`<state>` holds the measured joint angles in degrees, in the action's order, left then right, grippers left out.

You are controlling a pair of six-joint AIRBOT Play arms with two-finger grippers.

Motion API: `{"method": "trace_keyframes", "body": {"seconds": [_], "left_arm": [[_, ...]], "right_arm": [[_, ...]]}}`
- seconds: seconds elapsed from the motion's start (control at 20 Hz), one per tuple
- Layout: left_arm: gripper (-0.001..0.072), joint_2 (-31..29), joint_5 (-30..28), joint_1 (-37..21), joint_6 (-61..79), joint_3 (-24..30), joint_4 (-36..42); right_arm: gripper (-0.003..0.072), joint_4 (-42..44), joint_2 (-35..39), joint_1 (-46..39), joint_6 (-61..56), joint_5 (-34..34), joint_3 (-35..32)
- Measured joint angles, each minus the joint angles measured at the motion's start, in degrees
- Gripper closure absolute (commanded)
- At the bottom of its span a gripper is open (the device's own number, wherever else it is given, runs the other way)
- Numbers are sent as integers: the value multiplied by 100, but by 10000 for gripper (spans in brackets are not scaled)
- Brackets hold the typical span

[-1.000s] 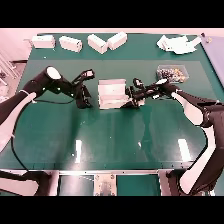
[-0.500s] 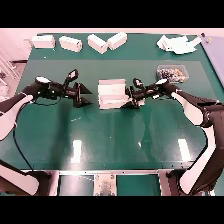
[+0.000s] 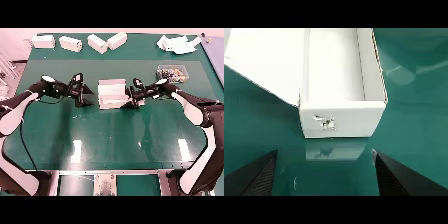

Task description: Fold the box and place the chain.

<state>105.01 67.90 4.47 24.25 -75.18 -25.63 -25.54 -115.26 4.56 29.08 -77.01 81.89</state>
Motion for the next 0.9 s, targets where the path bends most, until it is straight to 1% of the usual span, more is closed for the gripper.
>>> {"method": "trace_keyframes", "body": {"seconds": [0.3,0.55,0.9], "left_arm": [[-11,295,271,227,140,-195,114],[-11,391,299,352,162,-256,157],[-11,409,72,389,175,-267,238]], "right_arm": [[108,0,0,0,0,0,2],[107,-13,0,-4,0,0,0],[108,9,0,-4,-4,22,0]]}}
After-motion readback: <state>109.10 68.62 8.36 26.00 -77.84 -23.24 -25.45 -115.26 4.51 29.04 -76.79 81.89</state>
